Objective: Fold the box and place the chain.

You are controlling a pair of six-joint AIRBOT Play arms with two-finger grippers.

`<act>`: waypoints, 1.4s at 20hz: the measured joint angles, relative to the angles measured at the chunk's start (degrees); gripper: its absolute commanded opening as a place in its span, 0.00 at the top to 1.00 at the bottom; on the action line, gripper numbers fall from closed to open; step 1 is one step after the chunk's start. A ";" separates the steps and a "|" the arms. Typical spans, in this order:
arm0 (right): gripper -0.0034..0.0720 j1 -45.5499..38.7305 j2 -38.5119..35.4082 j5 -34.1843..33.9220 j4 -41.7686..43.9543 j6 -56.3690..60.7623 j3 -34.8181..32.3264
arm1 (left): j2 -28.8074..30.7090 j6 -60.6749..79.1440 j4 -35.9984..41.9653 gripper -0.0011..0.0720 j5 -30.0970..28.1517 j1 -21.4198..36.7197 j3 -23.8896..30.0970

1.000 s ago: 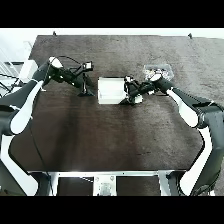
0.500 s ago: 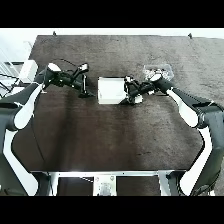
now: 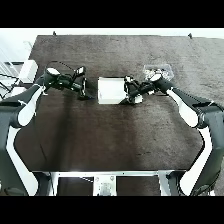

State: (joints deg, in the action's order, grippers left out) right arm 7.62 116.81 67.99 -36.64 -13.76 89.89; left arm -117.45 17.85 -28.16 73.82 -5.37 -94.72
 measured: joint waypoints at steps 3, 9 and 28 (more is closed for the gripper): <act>0.22 0.02 0.00 0.00 0.00 0.02 0.00 | -0.76 0.94 0.20 0.00 -0.35 -0.87 0.00; 0.22 0.00 0.00 0.00 0.00 0.00 0.00 | -1.55 1.75 0.15 0.00 -1.14 -1.84 0.02; 0.22 -0.02 0.00 -0.04 0.02 0.02 0.00 | -1.75 3.28 0.09 0.00 -2.89 -2.08 0.02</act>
